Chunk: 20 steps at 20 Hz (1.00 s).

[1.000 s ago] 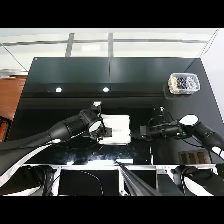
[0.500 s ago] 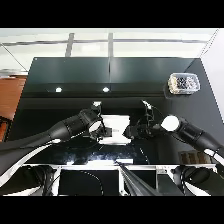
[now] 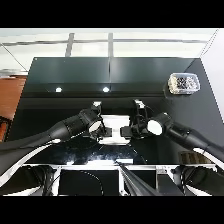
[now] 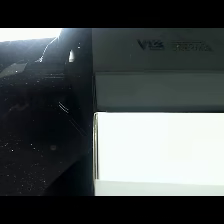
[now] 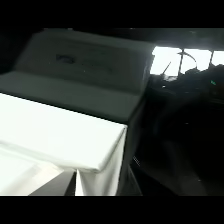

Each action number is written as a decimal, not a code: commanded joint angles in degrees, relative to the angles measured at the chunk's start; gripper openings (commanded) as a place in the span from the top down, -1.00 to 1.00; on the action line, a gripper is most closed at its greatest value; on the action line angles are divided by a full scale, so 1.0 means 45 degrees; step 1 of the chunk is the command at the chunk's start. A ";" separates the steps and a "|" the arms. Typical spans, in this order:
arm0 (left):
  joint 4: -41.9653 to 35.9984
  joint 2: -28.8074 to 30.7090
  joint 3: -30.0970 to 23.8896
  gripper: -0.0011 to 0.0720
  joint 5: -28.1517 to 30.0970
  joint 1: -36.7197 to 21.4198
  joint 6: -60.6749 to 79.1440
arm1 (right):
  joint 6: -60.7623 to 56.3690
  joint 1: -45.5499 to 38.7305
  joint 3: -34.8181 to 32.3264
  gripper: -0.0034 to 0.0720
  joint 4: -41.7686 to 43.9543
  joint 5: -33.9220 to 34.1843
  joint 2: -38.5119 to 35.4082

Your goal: Fold the box and place the chain.

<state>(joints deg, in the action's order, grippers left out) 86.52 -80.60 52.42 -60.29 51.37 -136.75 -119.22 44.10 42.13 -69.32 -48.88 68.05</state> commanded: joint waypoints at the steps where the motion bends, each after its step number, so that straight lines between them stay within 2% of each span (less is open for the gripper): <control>1: 0.0000 -0.0005 0.0000 0.90 0.0005 -0.0005 0.0000 | -0.1428 0.0748 0.0947 0.00 -0.1219 -0.0860 0.0947; 4: 0.0000 -0.0005 0.0000 0.90 0.0005 -0.0005 0.0000 | -0.2395 0.1156 0.1287 0.00 -0.2322 -0.1404 0.1209; 5: 0.0000 -0.0005 0.0000 0.90 0.0005 -0.0005 0.0000 | -0.2560 0.1180 0.1287 0.06 -0.2395 -0.1433 0.1209; 6: 0.0000 -0.0005 0.0000 0.90 0.0005 -0.0005 0.0000 | -0.2560 0.1180 0.1287 0.41 -0.2429 -0.1433 0.1209; 20: 0.0000 -0.0005 0.0000 0.90 0.0010 -0.0005 0.0000 | -0.3186 0.1180 0.1292 0.42 -0.2176 -0.1379 0.1719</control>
<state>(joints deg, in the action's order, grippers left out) 86.50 -80.60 52.42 -60.27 51.37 -136.75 -132.55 49.34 47.88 -79.11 -55.18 75.48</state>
